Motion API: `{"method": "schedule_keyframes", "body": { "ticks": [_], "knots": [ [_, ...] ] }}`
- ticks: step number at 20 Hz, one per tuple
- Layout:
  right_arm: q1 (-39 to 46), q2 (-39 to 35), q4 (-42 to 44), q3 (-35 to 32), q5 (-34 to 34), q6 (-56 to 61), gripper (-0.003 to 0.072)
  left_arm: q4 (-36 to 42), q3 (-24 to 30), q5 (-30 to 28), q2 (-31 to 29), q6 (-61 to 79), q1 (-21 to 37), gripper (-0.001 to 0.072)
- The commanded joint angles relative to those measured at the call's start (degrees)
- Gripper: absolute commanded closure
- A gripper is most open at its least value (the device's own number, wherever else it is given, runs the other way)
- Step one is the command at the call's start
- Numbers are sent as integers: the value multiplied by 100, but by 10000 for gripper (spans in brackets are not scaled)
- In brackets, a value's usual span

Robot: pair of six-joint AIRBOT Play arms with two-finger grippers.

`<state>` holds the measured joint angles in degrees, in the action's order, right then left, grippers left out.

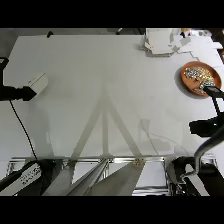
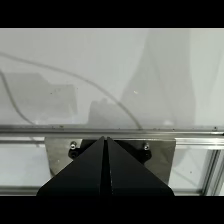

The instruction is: Fold the box and place the chain.

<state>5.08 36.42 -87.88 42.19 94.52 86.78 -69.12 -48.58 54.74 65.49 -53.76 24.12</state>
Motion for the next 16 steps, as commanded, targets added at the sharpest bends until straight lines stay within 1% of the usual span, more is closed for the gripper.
{"method": "schedule_keyframes", "body": {
  "ticks": [1,2,3,5,6,7,11,12,13,16],
  "knots": [
    [4,-4,0,-2,2,0,669,-774,216,37,153,-658,133,703],
    [4,-4,0,-2,0,0,669,-855,289,42,186,-695,133,664],
    [4,-4,0,-2,0,0,669,-857,356,48,201,-693,133,580],
    [4,-4,0,-2,0,0,669,-874,391,153,205,-695,133,331],
    [4,-4,0,-2,0,0,669,-874,391,170,203,-695,133,228],
    [4,-4,0,-2,0,0,669,-876,391,199,197,-695,133,179],
    [4,-4,0,-2,0,0,669,-876,391,378,52,-693,133,166],
    [4,-4,0,-2,0,0,669,-887,391,382,-11,-695,133,60],
    [4,-4,2,-2,0,0,669,-901,391,387,-90,-693,133,11],
    [4,-4,0,-2,0,0,669,-898,391,380,-413,-695,133,8]
  ]
}}
